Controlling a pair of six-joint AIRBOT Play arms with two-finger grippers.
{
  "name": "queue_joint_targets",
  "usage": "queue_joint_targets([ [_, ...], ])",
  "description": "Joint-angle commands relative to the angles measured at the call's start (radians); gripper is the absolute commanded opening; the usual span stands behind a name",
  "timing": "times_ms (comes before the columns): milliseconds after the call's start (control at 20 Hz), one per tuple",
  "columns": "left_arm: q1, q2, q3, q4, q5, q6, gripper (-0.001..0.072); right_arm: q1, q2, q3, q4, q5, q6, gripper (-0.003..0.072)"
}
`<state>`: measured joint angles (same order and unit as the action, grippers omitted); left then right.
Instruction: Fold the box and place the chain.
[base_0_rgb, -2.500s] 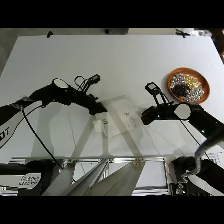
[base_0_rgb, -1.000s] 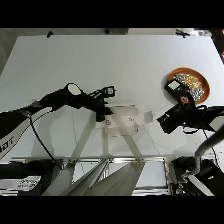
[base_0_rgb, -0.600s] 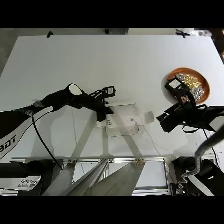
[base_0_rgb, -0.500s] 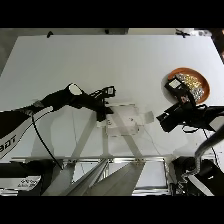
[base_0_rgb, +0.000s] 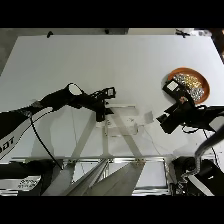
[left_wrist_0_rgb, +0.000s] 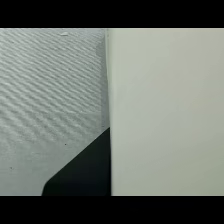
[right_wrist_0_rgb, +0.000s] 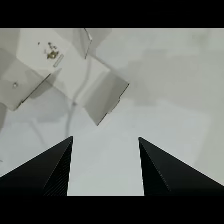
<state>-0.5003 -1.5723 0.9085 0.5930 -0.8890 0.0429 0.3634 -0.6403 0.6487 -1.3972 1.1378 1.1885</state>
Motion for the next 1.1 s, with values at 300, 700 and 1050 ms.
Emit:
queue_joint_targets([
  [300, 0.0, 0.003, 0.0, -0.005, -0.005, 0.001, 0.0009, 0.0, -0.119, -0.007, 0.149, 0.068, -0.404, 0.0369],
  [700, 0.0, 0.003, 0.0, -0.005, -0.005, 0.001, 0.0009, 0.125, -0.121, -0.014, 0.122, 0.003, -0.611, 0.0009],
  [1050, 0.0, 0.003, 0.0, -0.005, -0.005, 0.001, 0.0009, 0.323, -0.17, -0.204, 0.068, -0.314, -0.61, 0.0704],
])
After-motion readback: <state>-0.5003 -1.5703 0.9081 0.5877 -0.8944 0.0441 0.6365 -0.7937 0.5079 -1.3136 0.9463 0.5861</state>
